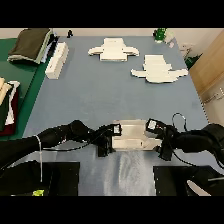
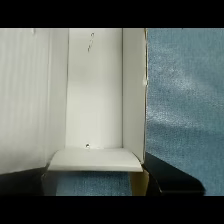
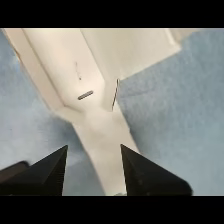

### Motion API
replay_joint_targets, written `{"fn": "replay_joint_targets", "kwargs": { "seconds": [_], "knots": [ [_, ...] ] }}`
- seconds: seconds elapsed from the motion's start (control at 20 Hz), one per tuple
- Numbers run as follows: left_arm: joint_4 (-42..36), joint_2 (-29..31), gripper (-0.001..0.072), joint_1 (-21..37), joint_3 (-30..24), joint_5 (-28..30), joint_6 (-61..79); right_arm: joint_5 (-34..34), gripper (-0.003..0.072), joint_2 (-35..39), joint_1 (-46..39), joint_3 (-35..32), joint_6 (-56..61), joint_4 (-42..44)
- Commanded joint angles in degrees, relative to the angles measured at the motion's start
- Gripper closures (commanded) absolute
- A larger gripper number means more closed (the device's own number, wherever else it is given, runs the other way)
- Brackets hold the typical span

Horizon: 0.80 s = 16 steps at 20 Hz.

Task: Fold the box.

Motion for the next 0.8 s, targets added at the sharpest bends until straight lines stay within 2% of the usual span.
{"fn": "replay_joint_targets", "kwargs": {
  "seconds": [0.0,0.1,0.2,0.25,0.35,0.45,0.5,0.6,0.75],
  "knots": [
    [0.0,0.0,0.0285,0.0,0.1,0.0,0.0,10.1,0.0158,-6.8,3.3,-0.9,-6.4,-4.1],
    [0.0,0.0,0.0285,0.0,0.1,0.0,0.0,13.9,0.0160,-9.4,4.2,-0.8,-7.8,-3.9],
    [0.0,0.0,0.0286,0.0,0.1,0.0,0.0,13.4,0.0177,-9.7,5.2,-0.1,-8.0,-2.0],
    [0.0,0.0,0.0285,0.0,0.1,0.1,0.0,12.2,0.0212,-9.1,5.4,0.2,-8.0,-0.7],
    [0.0,0.0,0.0285,0.0,0.1,0.0,0.0,10.7,0.0422,-7.6,5.6,0.3,-8.2,2.1],
    [0.0,0.0,0.0285,0.0,0.1,0.0,0.0,11.2,0.0434,-7.2,5.6,0.3,-9.4,4.1],
    [0.0,0.0,0.0285,0.0,0.1,0.0,0.0,11.6,0.0541,-7.4,5.6,0.3,-10.5,5.5],
    [0.0,0.0,0.0285,0.0,0.1,0.0,0.0,13.6,0.0568,-7.6,5.6,0.3,-13.0,8.2],
    [0.0,0.0,0.0285,0.0,0.1,0.0,0.0,15.7,0.0568,-9.4,5.6,0.3,-16.2,12.2]
  ]
}}
